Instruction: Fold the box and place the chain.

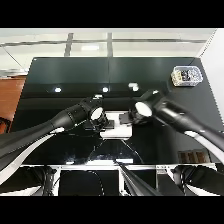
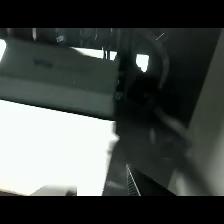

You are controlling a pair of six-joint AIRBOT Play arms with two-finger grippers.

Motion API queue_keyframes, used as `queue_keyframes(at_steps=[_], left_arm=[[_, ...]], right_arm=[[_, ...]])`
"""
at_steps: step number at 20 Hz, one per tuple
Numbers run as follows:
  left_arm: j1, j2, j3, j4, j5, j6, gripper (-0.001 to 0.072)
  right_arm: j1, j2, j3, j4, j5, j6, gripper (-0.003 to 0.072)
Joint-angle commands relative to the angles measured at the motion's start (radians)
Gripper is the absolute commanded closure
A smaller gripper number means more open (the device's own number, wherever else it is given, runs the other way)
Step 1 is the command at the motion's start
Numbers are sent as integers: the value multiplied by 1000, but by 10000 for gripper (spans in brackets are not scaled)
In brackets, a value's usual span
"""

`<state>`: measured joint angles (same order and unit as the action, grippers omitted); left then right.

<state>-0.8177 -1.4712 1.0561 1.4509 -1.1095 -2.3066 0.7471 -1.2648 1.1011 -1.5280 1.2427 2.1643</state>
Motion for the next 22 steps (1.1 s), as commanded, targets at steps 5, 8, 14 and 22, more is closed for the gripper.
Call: queue_keyframes(at_steps=[5, 8, 14, 22], left_arm=[[1, 0, 0, 0, 1, -1, 685], [1, 0, 0, 1, 2, -1, 685], [1, 0, 0, 3, 1, -1, 685], [1, 0, 0, 3, -2, -1, 685]], right_arm=[[-349, 188, 13, -599, -29, -61, 331], [-599, 158, -72, -531, -463, -61, 201], [-890, -225, 164, -17, -489, -68, -34], [-1011, -712, 823, 304, -91, -21, 77]])
